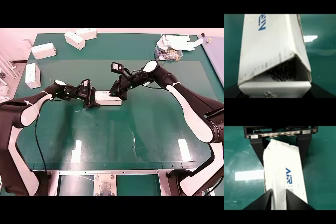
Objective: Fold the box and place the chain.
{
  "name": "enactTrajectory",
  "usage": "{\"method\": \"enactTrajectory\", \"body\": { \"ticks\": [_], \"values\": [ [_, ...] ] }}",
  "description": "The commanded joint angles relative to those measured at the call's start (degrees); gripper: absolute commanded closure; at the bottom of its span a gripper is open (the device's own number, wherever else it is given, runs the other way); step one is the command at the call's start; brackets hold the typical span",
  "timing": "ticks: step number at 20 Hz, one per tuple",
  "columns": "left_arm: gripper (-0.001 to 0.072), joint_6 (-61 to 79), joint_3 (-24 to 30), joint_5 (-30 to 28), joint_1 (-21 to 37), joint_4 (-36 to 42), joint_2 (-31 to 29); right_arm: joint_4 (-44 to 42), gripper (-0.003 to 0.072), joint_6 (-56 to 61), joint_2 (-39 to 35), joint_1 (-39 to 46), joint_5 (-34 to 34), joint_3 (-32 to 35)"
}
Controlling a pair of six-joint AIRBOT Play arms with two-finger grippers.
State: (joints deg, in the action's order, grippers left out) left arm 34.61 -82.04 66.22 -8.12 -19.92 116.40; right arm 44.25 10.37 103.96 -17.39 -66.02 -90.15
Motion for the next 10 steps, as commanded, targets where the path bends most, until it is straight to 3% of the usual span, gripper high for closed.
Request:
{"method": "enactTrajectory", "body": {
  "ticks": [1,10],
  "values": [
    [0.0215,-0.02,-0.04,0.33,0.07,-0.20,-0.04,-0.70,0.0490,0.26,-0.02,0.15,0.00,-0.11],
    [0.0215,-0.02,-0.04,0.33,0.07,-0.20,-0.04,-0.70,0.0491,0.24,0.02,-1.44,0.09,0.87]
  ]
}}
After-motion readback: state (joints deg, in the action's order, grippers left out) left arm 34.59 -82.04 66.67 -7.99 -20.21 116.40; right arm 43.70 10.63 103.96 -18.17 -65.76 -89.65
